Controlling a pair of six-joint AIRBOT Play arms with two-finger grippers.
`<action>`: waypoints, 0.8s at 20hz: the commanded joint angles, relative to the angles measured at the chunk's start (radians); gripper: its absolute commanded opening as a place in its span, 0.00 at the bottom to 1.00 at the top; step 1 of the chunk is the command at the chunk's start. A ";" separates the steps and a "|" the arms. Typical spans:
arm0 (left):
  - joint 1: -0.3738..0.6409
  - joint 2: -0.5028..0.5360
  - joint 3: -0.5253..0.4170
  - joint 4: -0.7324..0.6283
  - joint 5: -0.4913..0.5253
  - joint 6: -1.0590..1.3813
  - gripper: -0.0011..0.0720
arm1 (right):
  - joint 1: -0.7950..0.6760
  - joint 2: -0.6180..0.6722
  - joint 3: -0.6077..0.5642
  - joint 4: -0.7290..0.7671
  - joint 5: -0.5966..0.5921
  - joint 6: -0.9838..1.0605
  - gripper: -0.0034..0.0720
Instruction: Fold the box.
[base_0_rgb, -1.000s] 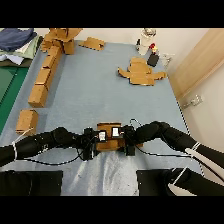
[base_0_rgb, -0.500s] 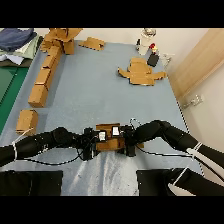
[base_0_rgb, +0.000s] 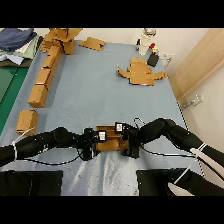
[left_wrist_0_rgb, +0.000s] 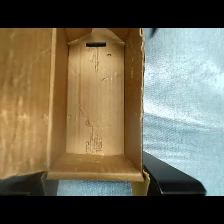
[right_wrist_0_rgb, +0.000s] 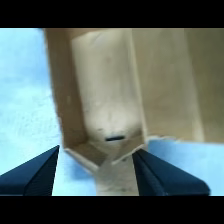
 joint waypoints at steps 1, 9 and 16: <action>0.001 -0.001 0.001 0.001 -0.001 0.003 0.73 | -0.023 0.027 0.002 -0.018 -0.046 0.126 1.00; 0.001 -0.001 0.001 0.001 -0.001 0.003 0.73 | -0.023 0.285 0.001 -0.015 -0.095 0.646 0.97; 0.001 -0.001 0.001 0.001 -0.002 0.003 0.73 | -0.022 0.300 0.000 -0.010 -0.092 1.478 0.43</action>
